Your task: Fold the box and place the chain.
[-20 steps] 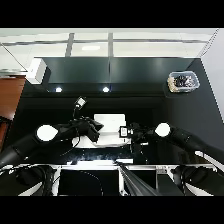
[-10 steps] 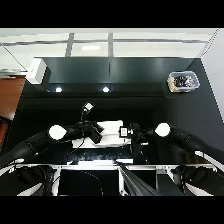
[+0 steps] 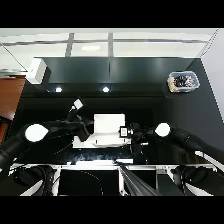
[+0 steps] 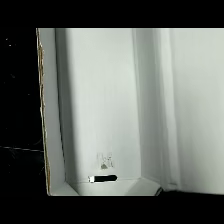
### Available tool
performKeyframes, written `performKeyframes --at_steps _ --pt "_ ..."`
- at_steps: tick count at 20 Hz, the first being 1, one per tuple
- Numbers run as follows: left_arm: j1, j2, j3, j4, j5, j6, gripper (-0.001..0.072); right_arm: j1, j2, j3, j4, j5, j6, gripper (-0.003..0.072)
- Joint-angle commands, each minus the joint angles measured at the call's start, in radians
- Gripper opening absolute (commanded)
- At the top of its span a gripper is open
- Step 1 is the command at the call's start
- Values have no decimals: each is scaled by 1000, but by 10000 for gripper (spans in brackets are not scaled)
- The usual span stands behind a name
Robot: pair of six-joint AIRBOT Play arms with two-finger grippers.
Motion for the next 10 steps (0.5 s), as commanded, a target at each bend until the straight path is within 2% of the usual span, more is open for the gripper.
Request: performKeyframes --at_steps 1,2,3,4,7,10 --pt "70 93 -11 227 -337 3 54 1 0 -1 2 0 1 481" --pt "67 88 -26 263 -376 29 268 1 0 -1 1 3 1 481" --pt "62 79 -40 271 -376 82 541 1 0 -1 2 4 1 481" --pt "63 61 -51 265 -350 115 714 2 0 -1 1 4 1 481" --pt "37 -2 -62 239 -210 135 710 2 0 -1 2 4 1 481" --pt "14 -85 -62 210 -185 228 706 2 0 -1 2 4 1 481"
